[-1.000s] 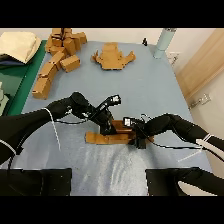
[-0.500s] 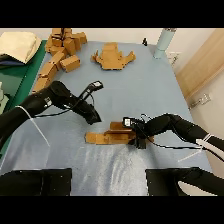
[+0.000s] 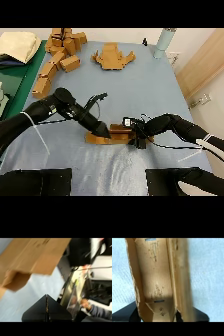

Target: Fold the box.

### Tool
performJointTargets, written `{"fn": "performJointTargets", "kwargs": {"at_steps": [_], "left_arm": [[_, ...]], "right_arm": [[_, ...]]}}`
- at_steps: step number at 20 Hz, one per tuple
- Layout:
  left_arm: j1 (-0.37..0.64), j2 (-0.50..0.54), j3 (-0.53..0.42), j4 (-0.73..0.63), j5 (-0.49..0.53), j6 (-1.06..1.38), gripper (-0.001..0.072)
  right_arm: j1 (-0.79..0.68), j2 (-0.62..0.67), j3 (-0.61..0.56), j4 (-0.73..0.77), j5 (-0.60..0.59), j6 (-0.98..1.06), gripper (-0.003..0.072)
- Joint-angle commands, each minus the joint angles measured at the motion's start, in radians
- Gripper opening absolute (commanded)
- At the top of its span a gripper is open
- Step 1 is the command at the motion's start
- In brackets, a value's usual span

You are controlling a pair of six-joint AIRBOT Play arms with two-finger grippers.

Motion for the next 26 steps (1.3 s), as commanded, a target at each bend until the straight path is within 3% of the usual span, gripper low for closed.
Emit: {"fn": "performJointTargets", "kwargs": {"at_steps": [1,4,7,13,21,26], "left_arm": [[-0.041,-0.052,0.046,-0.125,0.198,-0.031,0.0011],[-0.022,-0.139,0.125,-0.087,0.281,-0.045,0.001],[-0.019,-0.206,0.163,0.063,0.346,-0.126,0.001],[-0.021,-0.288,0.163,0.167,0.307,-0.229,0.001],[-0.014,-0.303,0.164,0.15,0.301,-0.155,0.001],[0.057,-0.172,0.134,0.144,0.22,-0.006,0.0008]], "right_arm": [[0.001,0.0,-0.001,0.0,0.001,0.0,0.0501],[0.001,0.0,-0.001,0.0,0.0,0.0,0.0501],[0.001,0.0,-0.001,0.0,0.0,0.0,0.0501],[0.001,0.0,-0.001,0.0,0.0,0.0,0.0501],[0.001,0.0,-0.001,0.0,0.001,0.0,0.0501],[0.001,0.0,-0.001,0.0,0.001,0.0,0.0501]]}}
